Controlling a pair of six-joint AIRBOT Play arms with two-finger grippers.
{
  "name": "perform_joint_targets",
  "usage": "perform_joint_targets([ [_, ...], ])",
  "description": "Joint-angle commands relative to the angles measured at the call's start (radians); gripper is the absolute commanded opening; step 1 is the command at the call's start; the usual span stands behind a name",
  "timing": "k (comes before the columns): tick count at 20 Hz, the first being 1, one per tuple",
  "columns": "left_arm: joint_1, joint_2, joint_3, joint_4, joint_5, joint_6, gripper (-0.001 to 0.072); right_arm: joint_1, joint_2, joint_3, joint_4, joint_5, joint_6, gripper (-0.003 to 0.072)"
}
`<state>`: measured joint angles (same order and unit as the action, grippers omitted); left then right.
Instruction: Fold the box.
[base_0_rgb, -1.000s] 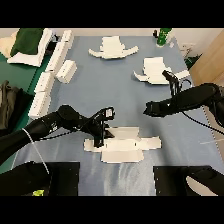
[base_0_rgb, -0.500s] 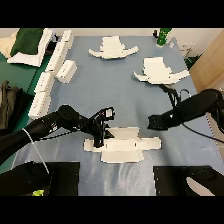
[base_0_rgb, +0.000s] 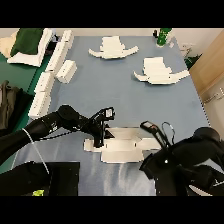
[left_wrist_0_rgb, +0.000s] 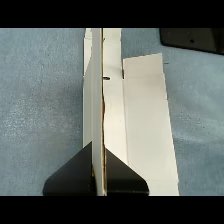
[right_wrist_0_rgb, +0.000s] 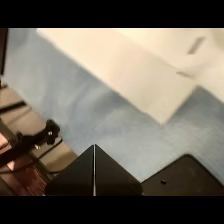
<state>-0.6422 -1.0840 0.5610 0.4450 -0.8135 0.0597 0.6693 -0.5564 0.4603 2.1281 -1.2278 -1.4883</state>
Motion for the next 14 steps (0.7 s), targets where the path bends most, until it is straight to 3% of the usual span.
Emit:
perform_joint_targets([
  [1, 0.000, -0.001, 0.000, 0.000, 0.001, 0.000, 0.0015, 0.312, 0.007, -0.019, -0.165, 0.151, -0.030, 0.0005],
  [2, 0.000, -0.001, 0.000, 0.000, 0.000, 0.000, 0.0015, 0.392, -0.005, -0.018, -0.263, 0.203, -0.029, 0.0006],
  [3, 0.000, -0.001, 0.000, 0.000, 0.000, 0.000, 0.0015, 0.462, -0.020, -0.018, -0.356, 0.253, -0.028, 0.0062],
  [4, 0.000, -0.001, 0.000, 0.000, 0.000, 0.000, 0.0015, 0.509, -0.036, -0.018, -0.433, 0.296, -0.028, 0.0287],
  [5, 0.000, -0.001, 0.000, 0.000, 0.000, 0.000, 0.0015, 0.543, -0.056, -0.018, -0.508, 0.332, -0.028, 0.0463],
  [8, 0.000, -0.001, 0.000, 0.000, 0.000, 0.000, 0.0015, 0.564, -0.132, -0.018, -0.711, 0.373, -0.029, 0.0550],
  [14, 0.000, -0.001, 0.000, 0.000, 0.000, 0.000, 0.0015, 0.564, -0.312, -0.018, -0.908, 0.420, -0.026, 0.0550],
])
